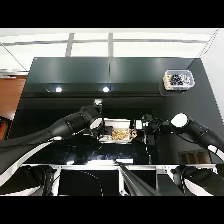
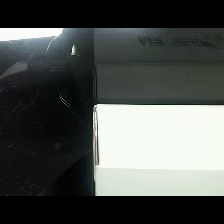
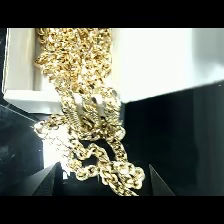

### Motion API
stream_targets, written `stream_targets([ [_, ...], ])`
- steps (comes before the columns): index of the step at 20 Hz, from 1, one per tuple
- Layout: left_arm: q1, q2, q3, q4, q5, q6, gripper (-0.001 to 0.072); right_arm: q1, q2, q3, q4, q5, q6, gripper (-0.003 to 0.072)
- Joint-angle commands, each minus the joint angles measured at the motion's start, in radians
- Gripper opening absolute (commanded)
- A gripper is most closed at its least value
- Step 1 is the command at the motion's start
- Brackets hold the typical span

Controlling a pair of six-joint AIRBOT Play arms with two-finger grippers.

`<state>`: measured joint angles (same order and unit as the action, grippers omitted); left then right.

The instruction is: Fold the box and place the chain.

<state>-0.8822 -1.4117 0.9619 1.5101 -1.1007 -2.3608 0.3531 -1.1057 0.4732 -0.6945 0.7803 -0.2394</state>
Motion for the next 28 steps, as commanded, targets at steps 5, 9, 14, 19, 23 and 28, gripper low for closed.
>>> stream_targets([
  [5, 0.001, -0.001, 0.0, 0.0, 0.0, 0.0, 0.0028, 0.01, -0.04, 0.0, 0.003, -0.042, 0.005, 0.072],
  [9, 0.001, -0.001, 0.0, 0.0, 0.0, 0.0, 0.0027, 0.01, -0.04, 0.0, 0.002, -0.041, 0.026, 0.072],
  [14, 0.0, -0.001, 0.0, 0.0, 0.0, 0.0, 0.0027, 0.01, -0.04, 0.0, 0.002, -0.032, 0.08, 0.0419],
  [19, 0.0, -0.001, 0.0, -0.001, -0.001, 0.0, 0.0027, 0.01, -0.011, 0.0, -0.014, -0.019, 0.171, 0.0009],
  [23, 0.001, -0.001, 0.0, -0.002, 0.0, 0.0, 0.0027, 0.007, 0.083, 0.059, -0.123, 0.097, 0.455, 0.0009],
  [28, 0.0, -0.001, 0.0, -0.002, 0.001, 0.0, 0.0028, 0.008, 0.204, 0.25, -0.192, 0.386, 0.793, 0.0009],
])
